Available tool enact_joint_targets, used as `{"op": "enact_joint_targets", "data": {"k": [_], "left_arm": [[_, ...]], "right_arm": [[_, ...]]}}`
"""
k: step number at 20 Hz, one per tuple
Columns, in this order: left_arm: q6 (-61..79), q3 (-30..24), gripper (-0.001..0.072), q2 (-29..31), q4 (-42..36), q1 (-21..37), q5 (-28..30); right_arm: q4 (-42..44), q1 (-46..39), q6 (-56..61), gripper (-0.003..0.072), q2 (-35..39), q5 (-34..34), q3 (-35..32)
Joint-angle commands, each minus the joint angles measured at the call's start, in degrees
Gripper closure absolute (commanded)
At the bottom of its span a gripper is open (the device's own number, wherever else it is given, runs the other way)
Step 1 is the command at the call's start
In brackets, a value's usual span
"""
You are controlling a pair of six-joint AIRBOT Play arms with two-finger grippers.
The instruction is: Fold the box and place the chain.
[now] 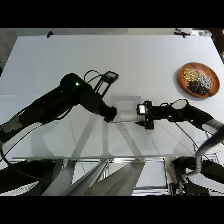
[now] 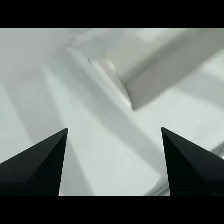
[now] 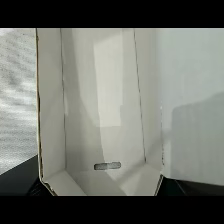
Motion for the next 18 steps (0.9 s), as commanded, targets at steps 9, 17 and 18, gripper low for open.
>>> {"op": "enact_joint_targets", "data": {"k": [9,17,18], "left_arm": [[56.3,-11.5,0.0005,9.4,-7.5,0.3,-9.4],[80.8,-24.4,0.0004,8.6,-34.1,16.7,-18.4],[83.5,-24.3,0.0004,6.6,-35.6,17.2,-19.7]], "right_arm": [[0.0,0.0,0.0,0.0207,0.0,0.0,0.0],[0.0,0.0,0.0,0.0207,0.0,0.0,0.0],[0.0,0.0,0.0,0.0207,0.0,0.0,0.0]]}}
